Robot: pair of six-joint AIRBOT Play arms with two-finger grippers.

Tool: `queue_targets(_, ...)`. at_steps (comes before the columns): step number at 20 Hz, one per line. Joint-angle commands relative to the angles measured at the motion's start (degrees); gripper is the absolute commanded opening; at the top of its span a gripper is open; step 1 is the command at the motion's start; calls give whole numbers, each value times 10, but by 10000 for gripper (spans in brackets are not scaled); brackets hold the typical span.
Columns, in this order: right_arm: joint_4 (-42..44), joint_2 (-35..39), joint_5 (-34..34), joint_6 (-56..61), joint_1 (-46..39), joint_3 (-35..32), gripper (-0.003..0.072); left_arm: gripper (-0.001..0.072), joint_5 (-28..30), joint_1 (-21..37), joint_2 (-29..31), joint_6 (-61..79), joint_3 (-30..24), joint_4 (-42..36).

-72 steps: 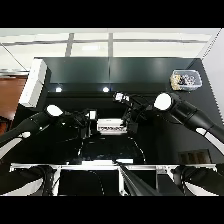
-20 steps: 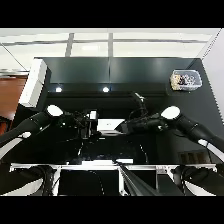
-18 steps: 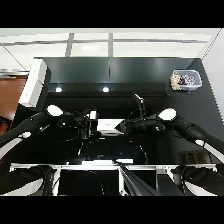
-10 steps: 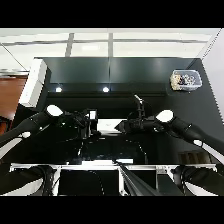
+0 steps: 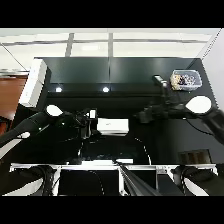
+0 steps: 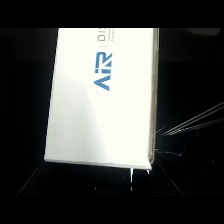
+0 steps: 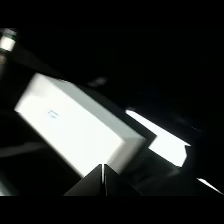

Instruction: Fold the box and place the chain.

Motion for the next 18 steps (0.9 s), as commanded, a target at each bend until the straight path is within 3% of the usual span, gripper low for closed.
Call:
queue_targets(1,-200,36,42,90,-58,3,14,708,-18,9,52,-108,3,76)
queue_targets(3,-202,36,34,91,-63,-8,14,703,-62,13,91,-213,16,132)
queue_targets(6,-189,36,3,102,-62,-24,14,702,-128,6,111,-260,48,138)
queue_targets(8,-184,36,-3,102,-62,-25,14,700,-109,-17,105,-263,75,127)
queue_targets(11,-183,36,-12,102,-62,-25,14,697,-68,-71,53,-280,131,118)
queue_targets(15,-183,36,-8,102,-62,-25,14,697,-80,-92,-50,-312,195,120)
queue_targets(18,-183,36,-6,102,-62,-25,14,697,-120,-93,-83,-319,206,119)
